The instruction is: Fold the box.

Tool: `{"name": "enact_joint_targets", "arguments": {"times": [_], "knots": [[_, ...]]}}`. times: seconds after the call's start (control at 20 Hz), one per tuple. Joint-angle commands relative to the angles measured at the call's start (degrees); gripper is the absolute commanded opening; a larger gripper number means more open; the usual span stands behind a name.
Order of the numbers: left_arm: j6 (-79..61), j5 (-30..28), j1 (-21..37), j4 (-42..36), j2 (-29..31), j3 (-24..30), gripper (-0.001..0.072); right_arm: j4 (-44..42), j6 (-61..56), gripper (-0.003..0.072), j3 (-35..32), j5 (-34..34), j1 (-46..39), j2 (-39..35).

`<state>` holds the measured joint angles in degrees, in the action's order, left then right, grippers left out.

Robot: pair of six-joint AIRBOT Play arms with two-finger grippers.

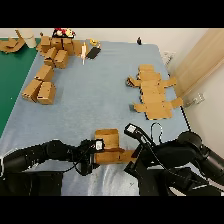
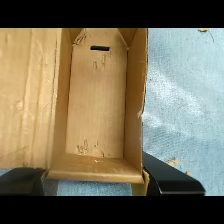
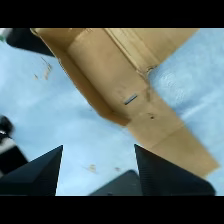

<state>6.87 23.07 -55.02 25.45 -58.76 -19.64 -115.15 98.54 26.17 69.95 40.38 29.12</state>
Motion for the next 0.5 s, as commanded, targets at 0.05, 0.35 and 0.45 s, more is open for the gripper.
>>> {"name": "enact_joint_targets", "arguments": {"times": [0.05,0.35,0.45], "knots": [[0.0,0.0,0.0,0.0,0.1,0.0,0.0446,-4.2,-12.2,0.0712,0.1,-2.1,0.0,-1.3],[0.0,0.0,0.0,0.0,0.1,0.0,0.0446,-4.2,-12.7,0.0712,0.1,-11.0,0.0,-1.2],[0.0,0.0,0.0,0.0,0.1,0.0,0.0446,-4.3,-15.1,0.0712,0.1,-11.0,0.0,-1.2]]}}
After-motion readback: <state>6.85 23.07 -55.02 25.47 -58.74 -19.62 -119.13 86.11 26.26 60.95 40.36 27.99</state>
